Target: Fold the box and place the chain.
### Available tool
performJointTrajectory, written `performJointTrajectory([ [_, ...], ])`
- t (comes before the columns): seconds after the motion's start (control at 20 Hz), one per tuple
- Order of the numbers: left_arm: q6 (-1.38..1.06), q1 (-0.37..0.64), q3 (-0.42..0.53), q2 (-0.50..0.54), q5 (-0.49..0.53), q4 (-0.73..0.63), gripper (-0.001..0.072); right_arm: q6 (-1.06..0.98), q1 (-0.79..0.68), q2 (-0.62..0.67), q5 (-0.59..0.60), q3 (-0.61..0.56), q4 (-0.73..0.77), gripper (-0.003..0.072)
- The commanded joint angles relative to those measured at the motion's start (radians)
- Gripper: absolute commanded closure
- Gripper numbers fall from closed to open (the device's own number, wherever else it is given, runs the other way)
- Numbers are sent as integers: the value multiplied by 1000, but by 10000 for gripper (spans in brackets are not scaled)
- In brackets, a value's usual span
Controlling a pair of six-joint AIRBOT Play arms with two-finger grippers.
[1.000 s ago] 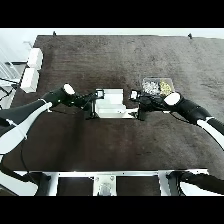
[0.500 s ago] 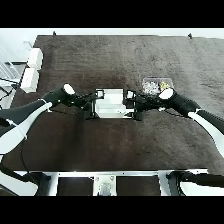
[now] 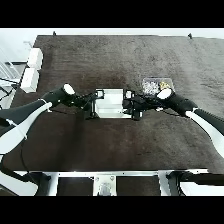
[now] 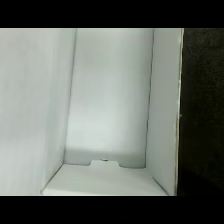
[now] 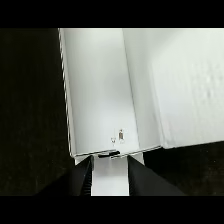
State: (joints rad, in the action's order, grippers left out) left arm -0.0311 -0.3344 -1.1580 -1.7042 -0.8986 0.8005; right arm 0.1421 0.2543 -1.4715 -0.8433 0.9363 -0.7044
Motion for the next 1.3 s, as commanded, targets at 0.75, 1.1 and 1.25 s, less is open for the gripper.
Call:
performJointTrajectory([
  [0.75,0,1,0,0,0,0,180,53,54,-42,101,1,102,244],
  [1.1,0,1,0,0,0,0,180,69,55,-42,100,1,101,52],
  [1.25,0,1,0,0,0,0,180,76,56,-42,93,1,102,44],
])
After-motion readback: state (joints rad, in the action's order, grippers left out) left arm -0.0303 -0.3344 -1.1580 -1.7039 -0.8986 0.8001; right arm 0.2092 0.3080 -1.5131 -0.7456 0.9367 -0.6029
